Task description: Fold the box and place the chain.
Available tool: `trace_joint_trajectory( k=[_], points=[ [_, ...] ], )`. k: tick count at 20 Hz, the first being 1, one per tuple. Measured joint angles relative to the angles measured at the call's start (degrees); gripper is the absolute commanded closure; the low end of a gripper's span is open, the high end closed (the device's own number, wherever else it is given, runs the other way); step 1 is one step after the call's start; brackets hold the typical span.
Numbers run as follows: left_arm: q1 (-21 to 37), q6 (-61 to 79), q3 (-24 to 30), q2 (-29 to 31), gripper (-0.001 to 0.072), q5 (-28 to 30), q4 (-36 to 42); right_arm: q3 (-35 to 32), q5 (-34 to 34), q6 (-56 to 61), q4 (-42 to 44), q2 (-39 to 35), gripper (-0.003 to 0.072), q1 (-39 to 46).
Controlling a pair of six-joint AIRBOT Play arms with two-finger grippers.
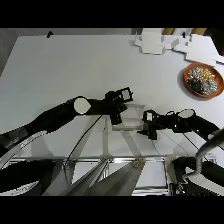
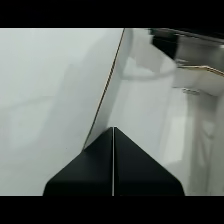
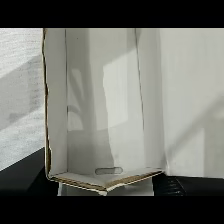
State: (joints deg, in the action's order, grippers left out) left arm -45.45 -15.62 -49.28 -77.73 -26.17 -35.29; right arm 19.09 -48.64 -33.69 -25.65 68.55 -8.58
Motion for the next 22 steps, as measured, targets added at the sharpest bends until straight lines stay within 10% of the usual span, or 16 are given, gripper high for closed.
trace_joint_trajectory(
  k=[9,22],
  points=[
    [1.2,-6.8,0.0,-5.4,0.0702,3.0,2.7,0.0,0.0,0.1,0.0,0.0,0.0252,0.0],
    [10.0,-7.8,2.2,7.0,0.0703,-20.5,-12.7,0.0,0.0,0.0,0.0,0.0,0.0252,0.0]
  ],
)
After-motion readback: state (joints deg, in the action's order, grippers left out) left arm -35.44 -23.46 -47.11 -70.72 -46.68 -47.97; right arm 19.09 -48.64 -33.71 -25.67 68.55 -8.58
